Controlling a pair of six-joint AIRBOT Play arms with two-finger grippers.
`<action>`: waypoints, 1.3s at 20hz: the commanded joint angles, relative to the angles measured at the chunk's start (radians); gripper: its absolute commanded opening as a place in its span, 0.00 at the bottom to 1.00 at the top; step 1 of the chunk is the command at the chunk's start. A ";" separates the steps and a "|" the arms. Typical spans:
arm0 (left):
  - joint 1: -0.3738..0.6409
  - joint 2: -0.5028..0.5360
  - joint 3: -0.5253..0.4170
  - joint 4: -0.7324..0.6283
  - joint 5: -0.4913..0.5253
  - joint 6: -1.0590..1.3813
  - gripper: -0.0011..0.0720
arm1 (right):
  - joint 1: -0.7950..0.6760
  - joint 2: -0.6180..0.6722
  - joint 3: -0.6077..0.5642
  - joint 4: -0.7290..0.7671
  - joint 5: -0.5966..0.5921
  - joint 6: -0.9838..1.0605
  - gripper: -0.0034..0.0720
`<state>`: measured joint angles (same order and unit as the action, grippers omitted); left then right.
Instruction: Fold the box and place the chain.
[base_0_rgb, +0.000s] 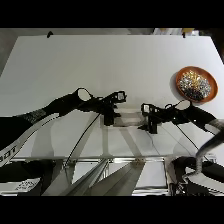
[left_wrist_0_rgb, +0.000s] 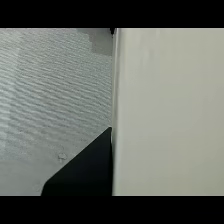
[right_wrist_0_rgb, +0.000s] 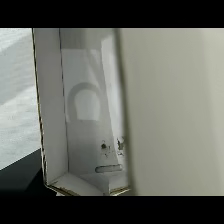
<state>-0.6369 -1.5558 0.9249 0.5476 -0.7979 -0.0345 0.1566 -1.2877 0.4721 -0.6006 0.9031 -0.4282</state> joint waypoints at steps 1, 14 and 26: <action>0.002 0.011 0.000 0.000 -0.003 0.001 0.05 | 0.000 0.000 0.000 0.001 -0.001 0.001 0.62; 0.094 0.233 0.000 0.363 -0.075 -0.329 0.80 | 0.000 0.000 0.000 0.001 -0.001 0.001 0.62; -0.127 0.497 -0.050 0.607 -0.202 -0.669 0.02 | 0.000 0.000 0.000 0.001 0.000 0.001 0.62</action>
<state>-0.6769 -1.0664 0.9016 1.1492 -1.0195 -0.6628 0.1574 -1.2881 0.4717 -0.5995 0.9024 -0.4278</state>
